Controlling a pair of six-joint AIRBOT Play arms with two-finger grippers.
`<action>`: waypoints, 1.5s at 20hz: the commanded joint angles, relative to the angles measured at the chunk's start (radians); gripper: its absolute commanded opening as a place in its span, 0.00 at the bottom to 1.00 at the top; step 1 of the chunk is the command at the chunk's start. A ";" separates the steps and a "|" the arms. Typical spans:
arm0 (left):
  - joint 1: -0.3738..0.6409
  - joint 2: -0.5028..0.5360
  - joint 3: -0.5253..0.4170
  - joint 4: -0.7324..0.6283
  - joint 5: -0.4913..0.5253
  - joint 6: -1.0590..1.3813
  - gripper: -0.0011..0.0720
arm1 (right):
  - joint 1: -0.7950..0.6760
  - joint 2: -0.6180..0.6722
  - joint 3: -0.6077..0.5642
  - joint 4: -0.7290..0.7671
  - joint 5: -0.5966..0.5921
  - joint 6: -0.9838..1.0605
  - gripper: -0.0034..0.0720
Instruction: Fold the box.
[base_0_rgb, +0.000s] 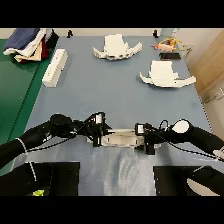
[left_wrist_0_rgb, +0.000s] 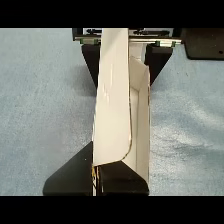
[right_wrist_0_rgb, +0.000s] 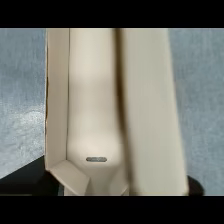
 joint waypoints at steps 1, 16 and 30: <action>0.000 0.000 0.000 0.000 -0.001 0.000 0.03 | -0.001 0.054 0.000 0.006 -0.002 0.051 0.93; 0.000 0.000 0.000 0.000 -0.001 0.000 0.03 | 0.002 0.033 -0.008 0.005 -0.019 0.037 0.90; 0.000 0.000 0.000 0.000 -0.001 0.000 0.03 | 0.002 0.027 -0.026 0.056 -0.043 -0.003 0.72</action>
